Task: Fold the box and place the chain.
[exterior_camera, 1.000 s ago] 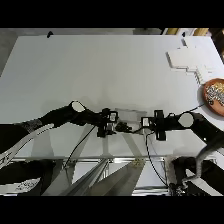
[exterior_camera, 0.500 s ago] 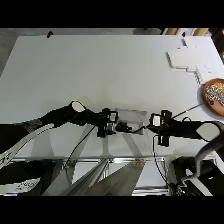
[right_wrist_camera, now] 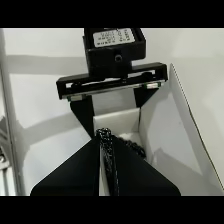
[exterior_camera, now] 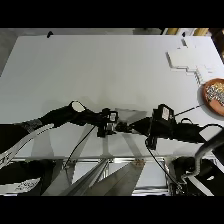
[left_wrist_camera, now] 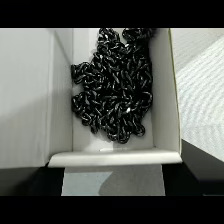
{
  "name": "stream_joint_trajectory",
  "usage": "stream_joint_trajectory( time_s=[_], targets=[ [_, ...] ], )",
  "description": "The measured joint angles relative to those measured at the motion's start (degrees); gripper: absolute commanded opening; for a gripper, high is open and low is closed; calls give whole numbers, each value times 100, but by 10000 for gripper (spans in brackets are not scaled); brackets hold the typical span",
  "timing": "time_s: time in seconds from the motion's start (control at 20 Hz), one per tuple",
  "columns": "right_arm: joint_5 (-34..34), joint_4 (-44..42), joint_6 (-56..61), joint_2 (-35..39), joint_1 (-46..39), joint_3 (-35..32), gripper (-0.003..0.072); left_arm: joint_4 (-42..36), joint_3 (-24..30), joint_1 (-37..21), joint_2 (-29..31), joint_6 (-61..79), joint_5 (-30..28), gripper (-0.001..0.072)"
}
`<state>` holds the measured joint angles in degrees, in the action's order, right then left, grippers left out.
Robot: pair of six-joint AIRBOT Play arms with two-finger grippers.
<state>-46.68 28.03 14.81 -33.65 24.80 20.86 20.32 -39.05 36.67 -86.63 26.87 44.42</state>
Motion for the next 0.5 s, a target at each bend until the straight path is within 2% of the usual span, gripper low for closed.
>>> stream_joint_trajectory(
  time_s=[0.05,0.15,0.2,0.35,0.5],
  targets=[
    [175,-63,-9,-164,151,0,55,0,0,0,0,0,0,402],
    [424,-153,-17,-518,393,2,172,0,0,0,0,0,0,402],
    [544,-186,-24,-686,474,11,193,2,0,0,0,0,0,402],
    [590,-101,59,-955,535,236,201,0,0,2,0,0,0,402],
    [118,595,350,-973,267,841,200,0,0,0,0,0,0,402]
  ],
)
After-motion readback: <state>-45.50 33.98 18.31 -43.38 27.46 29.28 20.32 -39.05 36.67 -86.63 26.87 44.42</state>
